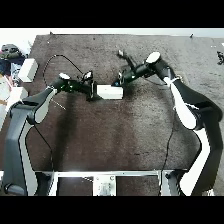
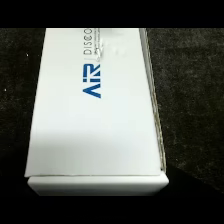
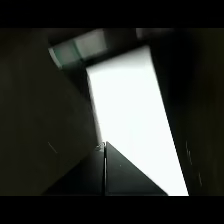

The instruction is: Fold the box and place the chain.

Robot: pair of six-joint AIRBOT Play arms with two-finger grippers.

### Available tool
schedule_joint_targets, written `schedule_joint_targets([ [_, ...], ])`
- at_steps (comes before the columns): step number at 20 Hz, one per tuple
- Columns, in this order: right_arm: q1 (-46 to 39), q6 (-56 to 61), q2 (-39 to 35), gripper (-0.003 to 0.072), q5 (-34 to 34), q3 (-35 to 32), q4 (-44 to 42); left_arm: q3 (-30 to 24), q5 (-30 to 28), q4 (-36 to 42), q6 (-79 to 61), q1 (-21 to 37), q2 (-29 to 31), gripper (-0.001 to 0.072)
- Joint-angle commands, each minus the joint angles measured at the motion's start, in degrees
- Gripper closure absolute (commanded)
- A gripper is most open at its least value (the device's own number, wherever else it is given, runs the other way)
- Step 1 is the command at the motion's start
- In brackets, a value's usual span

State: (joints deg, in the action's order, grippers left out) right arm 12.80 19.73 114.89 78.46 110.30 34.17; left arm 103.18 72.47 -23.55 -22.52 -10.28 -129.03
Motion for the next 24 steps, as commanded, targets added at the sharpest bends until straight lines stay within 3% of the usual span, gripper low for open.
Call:
schedule_joint_targets([
  [1, -0.2, 3.1, -6.2, 0.0677, -0.2, 0.0, -4.3, 0.0, 0.0, 0.0, 0.0, 0.0, 0.0, 0.0304],
  [10, -2.3, 16.9, -18.1, 0.0678, -0.7, -0.4, -1.2, 0.0, 0.0, 0.0, 0.0, 0.0, 0.0, 0.0304],
  [12, -2.4, 18.6, -21.8, 0.0678, -4.3, -4.1, 1.4, 0.0, 0.0, 0.0, 0.0, 0.0, 0.0, 0.0304],
  [15, -2.5, 16.7, -32.4, 0.0678, -19.9, -19.6, 2.1, 0.0, 0.0, 0.0, 0.0, 0.0, 0.0, 0.0304],
  [20, -3.5, 15.6, -57.5, 0.0677, -57.2, -57.5, 2.1, 0.0, 0.0, 0.0, 0.0, 0.0, 0.0, 0.0304],
  [22, -5.3, 15.6, -67.9, 0.0676, -66.1, -71.0, 2.1, 0.0, 0.0, 0.0, 0.0, 0.0, 0.0, 0.0305],
  [24, -7.3, 15.7, -78.0, 0.0676, -70.1, -82.3, 2.0, 0.0, 0.0, 0.0, 0.0, 0.0, 0.0, 0.0304],
])
